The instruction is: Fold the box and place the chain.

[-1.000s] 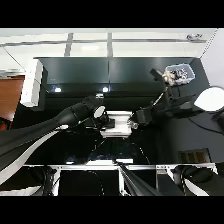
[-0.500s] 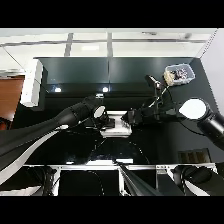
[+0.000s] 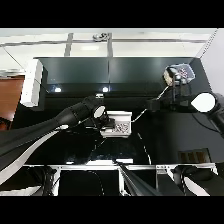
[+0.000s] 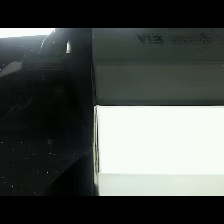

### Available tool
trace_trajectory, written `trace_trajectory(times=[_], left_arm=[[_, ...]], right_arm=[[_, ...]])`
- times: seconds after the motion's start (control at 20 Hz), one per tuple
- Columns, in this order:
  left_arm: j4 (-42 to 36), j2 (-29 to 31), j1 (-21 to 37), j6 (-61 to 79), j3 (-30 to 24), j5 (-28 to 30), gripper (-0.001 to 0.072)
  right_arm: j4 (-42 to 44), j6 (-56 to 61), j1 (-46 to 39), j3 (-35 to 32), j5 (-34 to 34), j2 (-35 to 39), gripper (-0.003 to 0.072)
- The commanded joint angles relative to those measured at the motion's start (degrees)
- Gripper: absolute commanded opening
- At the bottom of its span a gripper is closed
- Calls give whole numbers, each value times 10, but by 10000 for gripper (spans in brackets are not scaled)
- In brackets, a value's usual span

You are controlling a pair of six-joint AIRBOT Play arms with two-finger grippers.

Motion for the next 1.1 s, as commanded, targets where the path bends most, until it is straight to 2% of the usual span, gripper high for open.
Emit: trace_trajectory(times=[0.0,0.05,0.1,0.15,0.2,0.3,0.45,0.55,0.65,0.7,0.75,0.8,0.85,0.9,1.05], left_arm=[[0,0,0,0,1,0,28],[0,0,0,0,1,0,28],[0,0,0,0,1,0,28],[0,0,0,0,1,0,28],[0,0,0,0,1,0,28],[0,0,0,0,1,0,28],[0,0,0,0,1,0,28],[0,0,0,0,1,0,28],[0,0,0,0,1,0,28],[0,0,0,0,1,0,28],[0,0,0,0,1,0,28],[0,0,0,0,1,0,28],[0,0,0,0,1,0,28],[0,0,0,0,1,0,28],[0,0,0,0,1,-1,28]], right_arm=[[-222,111,-64,-9,-109,-14,413],[-227,124,-76,-10,-152,-30,687],[-226,133,-86,-10,-195,-56,712],[-227,157,-98,-2,-228,-91,709],[-226,196,-112,18,-229,-133,708],[-210,243,-141,100,-158,-236,707],[-196,224,-152,259,-13,-380,707],[-155,205,-151,339,18,-445,706],[-126,205,-151,376,15,-475,703],[-126,205,-151,385,15,-481,560],[-127,205,-152,386,14,-482,464],[-127,204,-155,386,17,-481,425],[-126,204,-158,386,32,-479,88],[-126,198,-160,386,49,-474,23],[-121,84,-154,385,111,-433,23]])
